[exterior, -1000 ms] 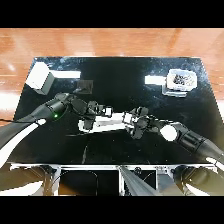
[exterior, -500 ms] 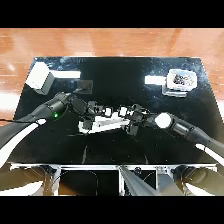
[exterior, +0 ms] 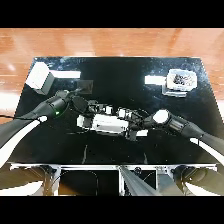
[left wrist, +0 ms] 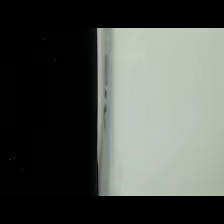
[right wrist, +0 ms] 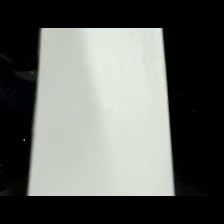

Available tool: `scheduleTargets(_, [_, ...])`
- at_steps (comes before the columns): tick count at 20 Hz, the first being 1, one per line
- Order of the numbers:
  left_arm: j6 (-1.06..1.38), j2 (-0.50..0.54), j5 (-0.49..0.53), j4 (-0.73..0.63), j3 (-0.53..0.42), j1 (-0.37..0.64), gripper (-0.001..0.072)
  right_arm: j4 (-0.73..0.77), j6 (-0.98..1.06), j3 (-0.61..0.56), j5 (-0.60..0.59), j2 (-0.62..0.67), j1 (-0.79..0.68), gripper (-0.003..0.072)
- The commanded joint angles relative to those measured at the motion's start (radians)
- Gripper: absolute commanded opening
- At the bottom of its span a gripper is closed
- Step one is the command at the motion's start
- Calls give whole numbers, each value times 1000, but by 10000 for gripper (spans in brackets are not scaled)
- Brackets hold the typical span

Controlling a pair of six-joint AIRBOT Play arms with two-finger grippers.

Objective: Fold the box and place the chain.

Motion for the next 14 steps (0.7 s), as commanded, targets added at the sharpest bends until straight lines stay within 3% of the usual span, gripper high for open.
scheduleTargets(1, [-1, -12, 34, -12, 8, 0, 19, 2, 1, 1, 1, -27, -1, 714])
scheduleTargets(14, [-2, -12, 39, -13, 9, 0, 20, -13, 1, 1, -64, -37, -2, 715])
